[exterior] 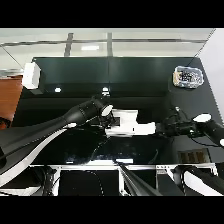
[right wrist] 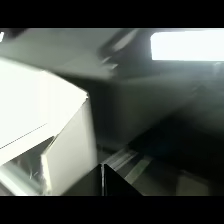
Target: Fold the box and place the chain.
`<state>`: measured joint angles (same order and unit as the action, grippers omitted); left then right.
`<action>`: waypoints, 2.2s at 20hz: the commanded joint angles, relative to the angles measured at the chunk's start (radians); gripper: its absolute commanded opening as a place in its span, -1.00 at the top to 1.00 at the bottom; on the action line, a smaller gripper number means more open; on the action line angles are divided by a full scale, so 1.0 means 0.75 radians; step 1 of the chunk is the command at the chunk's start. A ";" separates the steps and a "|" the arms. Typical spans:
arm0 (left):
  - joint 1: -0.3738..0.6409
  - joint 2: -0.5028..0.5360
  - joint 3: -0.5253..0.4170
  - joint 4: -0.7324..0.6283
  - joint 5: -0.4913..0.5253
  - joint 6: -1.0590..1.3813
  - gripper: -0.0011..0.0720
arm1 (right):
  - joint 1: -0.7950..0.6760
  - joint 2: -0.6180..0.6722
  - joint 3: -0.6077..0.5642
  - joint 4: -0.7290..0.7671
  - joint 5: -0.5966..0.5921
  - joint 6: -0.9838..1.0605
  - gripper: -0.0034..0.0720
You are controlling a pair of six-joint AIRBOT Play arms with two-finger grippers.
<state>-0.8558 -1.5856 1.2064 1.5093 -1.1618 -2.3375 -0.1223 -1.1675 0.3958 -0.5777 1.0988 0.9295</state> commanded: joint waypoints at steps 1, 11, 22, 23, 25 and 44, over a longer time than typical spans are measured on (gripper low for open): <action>0.001 0.000 0.001 -0.001 0.000 -0.001 0.90 | 0.131 -0.034 0.012 0.170 0.023 -0.155 0.88; 0.001 0.000 0.001 -0.001 0.001 -0.001 0.90 | 0.133 -0.034 0.119 0.098 0.058 -0.158 -0.31; 0.001 0.000 0.001 0.000 0.003 -0.001 0.90 | 0.279 -0.034 0.153 0.205 0.060 -0.140 -0.54; 0.001 0.000 0.001 0.000 0.003 -0.001 0.90 | 0.302 -0.034 0.175 0.195 0.042 -0.113 -0.51; 0.001 0.000 0.001 0.000 0.003 -0.001 0.90 | 0.342 -0.034 0.234 0.122 -0.005 -0.021 -0.28; 0.001 0.000 0.001 -0.001 0.004 -0.001 0.90 | 0.799 -0.034 0.500 -0.717 -0.181 0.885 -0.06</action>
<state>-0.8551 -1.5856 1.2060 1.5047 -1.1545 -2.3383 0.4335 -1.1927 0.7563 -0.9764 0.9749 1.4551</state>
